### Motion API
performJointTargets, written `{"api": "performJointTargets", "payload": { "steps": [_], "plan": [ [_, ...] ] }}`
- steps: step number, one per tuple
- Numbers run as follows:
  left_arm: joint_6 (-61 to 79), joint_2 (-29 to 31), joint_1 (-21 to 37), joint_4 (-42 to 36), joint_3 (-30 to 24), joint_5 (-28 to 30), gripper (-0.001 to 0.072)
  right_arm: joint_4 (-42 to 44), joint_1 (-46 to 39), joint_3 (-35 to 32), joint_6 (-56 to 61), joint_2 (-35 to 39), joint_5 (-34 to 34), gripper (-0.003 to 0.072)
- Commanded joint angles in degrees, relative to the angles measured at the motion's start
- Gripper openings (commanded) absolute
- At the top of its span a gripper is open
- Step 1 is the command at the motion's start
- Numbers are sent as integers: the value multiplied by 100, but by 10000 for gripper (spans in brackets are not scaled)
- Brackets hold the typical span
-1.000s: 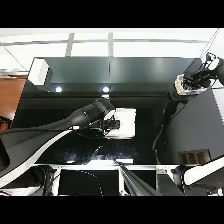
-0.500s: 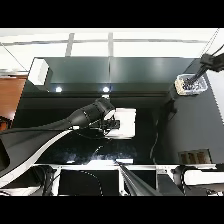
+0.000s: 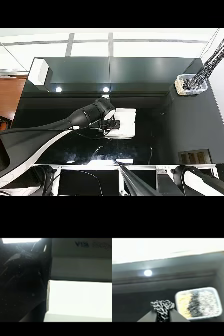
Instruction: Fold the box and place the chain.
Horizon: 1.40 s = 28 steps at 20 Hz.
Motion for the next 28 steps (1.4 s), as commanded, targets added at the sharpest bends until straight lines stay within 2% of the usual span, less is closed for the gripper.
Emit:
{"api": "performJointTargets", "payload": {
  "steps": [1, 6, 8, 16, 23, 28],
  "plan": [
    [0, -2, -2, 2, 2, 0, 25, 385, 304, -2, -219, 553, 632, 10],
    [0, -2, -2, 4, 2, 0, 24, 791, 1093, -15, -350, 726, 1904, 11],
    [0, -2, -2, 2, 2, 2, 25, 796, 1561, -109, -387, 741, 2157, 10],
    [0, -2, -2, 2, 2, 0, 25, 911, 2876, -984, -393, 754, 2299, 10],
    [0, -2, -2, 4, 2, 0, 25, 2472, 3036, -1095, -835, 752, 2076, 10],
    [0, -2, -2, 2, 2, 0, 25, 2634, 3187, -1097, -833, 737, 1775, 10]
  ]
}}
